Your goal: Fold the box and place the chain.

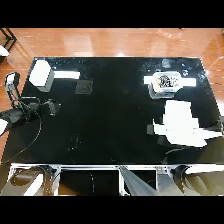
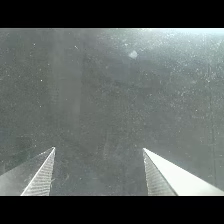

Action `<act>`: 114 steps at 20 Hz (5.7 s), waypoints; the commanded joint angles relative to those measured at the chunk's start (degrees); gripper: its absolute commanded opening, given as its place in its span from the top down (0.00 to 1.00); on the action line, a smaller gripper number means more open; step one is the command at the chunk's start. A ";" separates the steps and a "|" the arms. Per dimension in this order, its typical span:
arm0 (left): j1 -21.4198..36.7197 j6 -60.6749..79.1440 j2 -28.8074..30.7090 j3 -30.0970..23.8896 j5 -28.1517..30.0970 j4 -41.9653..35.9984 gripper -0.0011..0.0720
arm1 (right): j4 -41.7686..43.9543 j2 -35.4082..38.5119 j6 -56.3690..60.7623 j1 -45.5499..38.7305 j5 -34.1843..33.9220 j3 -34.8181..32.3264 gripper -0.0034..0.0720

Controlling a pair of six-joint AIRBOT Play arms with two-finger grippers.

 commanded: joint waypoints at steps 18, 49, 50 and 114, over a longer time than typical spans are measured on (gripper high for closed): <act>-0.07 0.07 -0.04 0.00 -0.04 -1.51 0.11 | 13.31 10.82 -4.24 12.70 -1.86 -6.84 0.93; -1.11 42.62 -27.17 0.59 -8.72 -40.28 0.11 | 29.29 58.64 -7.10 75.19 -58.05 -48.15 0.93; -1.27 44.74 -28.76 0.59 -10.69 -42.71 0.11 | 29.33 58.60 -7.06 76.50 -59.58 -48.13 0.93; -26.77 83.14 -34.91 6.62 1.36 -18.12 0.96 | 9.66 59.04 -28.06 72.65 -41.22 -41.22 0.02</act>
